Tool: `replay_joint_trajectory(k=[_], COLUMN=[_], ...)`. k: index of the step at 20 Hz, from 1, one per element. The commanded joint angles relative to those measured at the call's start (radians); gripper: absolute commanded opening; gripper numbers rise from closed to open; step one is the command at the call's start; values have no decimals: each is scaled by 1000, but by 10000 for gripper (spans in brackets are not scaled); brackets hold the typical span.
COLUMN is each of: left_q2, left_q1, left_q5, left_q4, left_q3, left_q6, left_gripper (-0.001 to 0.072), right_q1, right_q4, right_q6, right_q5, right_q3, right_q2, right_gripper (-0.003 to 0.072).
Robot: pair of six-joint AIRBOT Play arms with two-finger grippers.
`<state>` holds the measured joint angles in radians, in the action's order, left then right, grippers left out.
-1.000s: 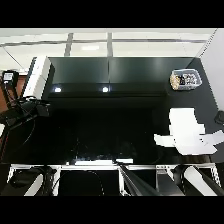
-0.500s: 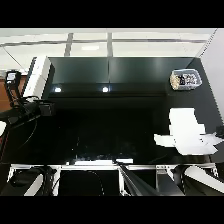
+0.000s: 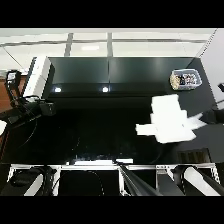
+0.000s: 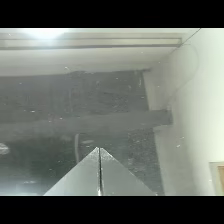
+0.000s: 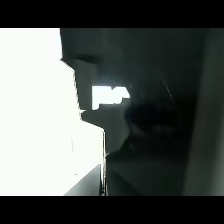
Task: Fold the box and place the chain.
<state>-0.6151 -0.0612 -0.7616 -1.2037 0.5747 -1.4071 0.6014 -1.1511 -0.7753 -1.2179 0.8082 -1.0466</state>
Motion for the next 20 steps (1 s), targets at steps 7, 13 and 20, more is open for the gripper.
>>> replay_joint_trajectory(k=[7,13,20], left_q2=[-137,-407,-813], left_q1=[-58,-141,-136], left_q5=[2,6,-279], left_q4=[159,310,563], left_q3=[0,78,354], left_q6=[24,37,325], left_gripper=[23,28,663], right_q1=[-620,-914,-921], right_q4=[604,626,619], right_q6=[-211,-257,-256], right_q5=[423,733,700], right_q3=[-324,-433,-440], right_q2=[154,153,153], right_gripper=[13,14,14])
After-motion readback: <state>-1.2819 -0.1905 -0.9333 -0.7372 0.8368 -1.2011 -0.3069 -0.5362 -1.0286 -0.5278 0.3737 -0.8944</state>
